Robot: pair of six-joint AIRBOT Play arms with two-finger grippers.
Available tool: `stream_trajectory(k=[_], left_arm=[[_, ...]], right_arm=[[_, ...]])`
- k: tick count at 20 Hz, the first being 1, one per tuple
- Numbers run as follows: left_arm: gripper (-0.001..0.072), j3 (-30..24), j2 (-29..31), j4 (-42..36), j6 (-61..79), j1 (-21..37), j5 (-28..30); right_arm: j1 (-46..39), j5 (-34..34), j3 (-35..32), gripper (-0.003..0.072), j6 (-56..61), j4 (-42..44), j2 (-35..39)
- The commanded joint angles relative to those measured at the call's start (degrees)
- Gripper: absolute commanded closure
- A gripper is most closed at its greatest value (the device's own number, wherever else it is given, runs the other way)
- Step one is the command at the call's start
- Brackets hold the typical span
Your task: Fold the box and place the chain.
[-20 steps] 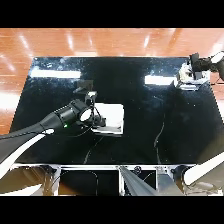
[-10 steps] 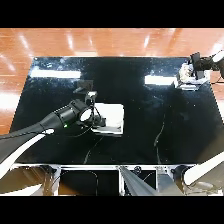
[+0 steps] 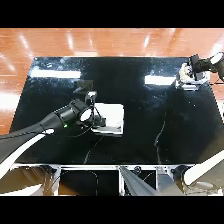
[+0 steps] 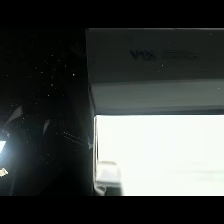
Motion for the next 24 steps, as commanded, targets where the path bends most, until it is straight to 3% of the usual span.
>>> stream_trajectory(k=[1,6,7,9,17,24], left_arm=[[0.0688,0.0,0.0,0.0,0.0,0.0,0.0],[0.0688,0.0,0.0,0.0,0.0,0.0,0.0],[0.0689,0.0,0.0,0.0,0.0,0.0,0.0],[0.0689,0.0,0.0,0.0,0.0,0.0,0.0],[0.0688,0.0,0.0,-0.1,0.0,0.0,0.0],[0.0689,0.0,0.0,-0.4,0.0,0.0,-0.1]], right_arm=[[0.1,-0.2,0.0,0.0211,-1.0,0.0,-0.3],[0.2,-1.1,0.0,0.023,-1.2,1.2,-0.9],[0.2,-1.2,0.0,0.0389,-2.0,1.5,-0.9],[0.2,-2.2,0.0,0.0635,-5.9,3.6,-0.9],[0.6,-0.2,0.7,0.0652,-10.4,5.4,2.1],[1.3,9.3,0.7,0.0652,-19.2,0.2,14.5]])
